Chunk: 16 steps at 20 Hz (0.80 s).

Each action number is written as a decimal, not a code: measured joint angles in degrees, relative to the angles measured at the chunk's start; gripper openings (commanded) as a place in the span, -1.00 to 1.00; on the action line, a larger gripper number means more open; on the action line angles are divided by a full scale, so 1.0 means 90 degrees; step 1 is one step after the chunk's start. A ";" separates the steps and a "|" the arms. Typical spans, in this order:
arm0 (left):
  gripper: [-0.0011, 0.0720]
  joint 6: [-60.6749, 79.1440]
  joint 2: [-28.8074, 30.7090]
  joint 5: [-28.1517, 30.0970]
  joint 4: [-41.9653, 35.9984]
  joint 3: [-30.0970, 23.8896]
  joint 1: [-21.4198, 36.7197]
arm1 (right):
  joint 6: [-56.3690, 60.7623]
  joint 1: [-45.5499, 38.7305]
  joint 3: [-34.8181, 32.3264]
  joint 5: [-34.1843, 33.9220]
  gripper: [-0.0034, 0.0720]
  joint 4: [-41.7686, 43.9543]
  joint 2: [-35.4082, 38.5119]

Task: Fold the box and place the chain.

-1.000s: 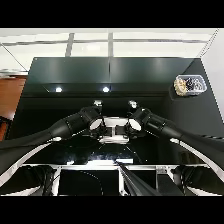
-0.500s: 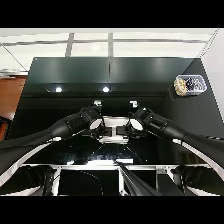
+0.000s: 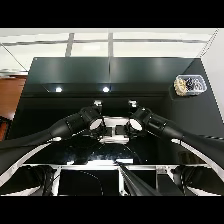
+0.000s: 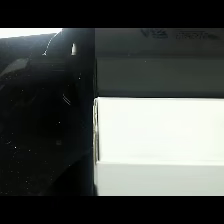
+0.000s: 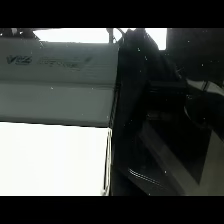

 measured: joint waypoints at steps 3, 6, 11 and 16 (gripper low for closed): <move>-0.89 0.0002 0.0000 -0.0005 0.0000 0.0000 0.0000 | 0.0000 0.0000 -0.0002 -0.0027 -0.39 -0.0007 -0.0005; -0.89 0.0019 0.0000 -0.0034 0.0019 0.0000 0.0000 | -0.0015 -0.0015 -0.0005 -0.0080 0.54 -0.0029 0.0046; -0.89 0.0015 0.0000 -0.0032 0.0015 0.0000 0.0005 | -0.0464 -0.0092 -0.0007 0.0168 0.55 -0.0066 0.0877; -0.89 0.0012 0.0000 -0.0027 -0.0005 0.0000 0.0005 | -0.1010 -0.0593 -0.0007 0.0811 0.54 -0.0758 0.2501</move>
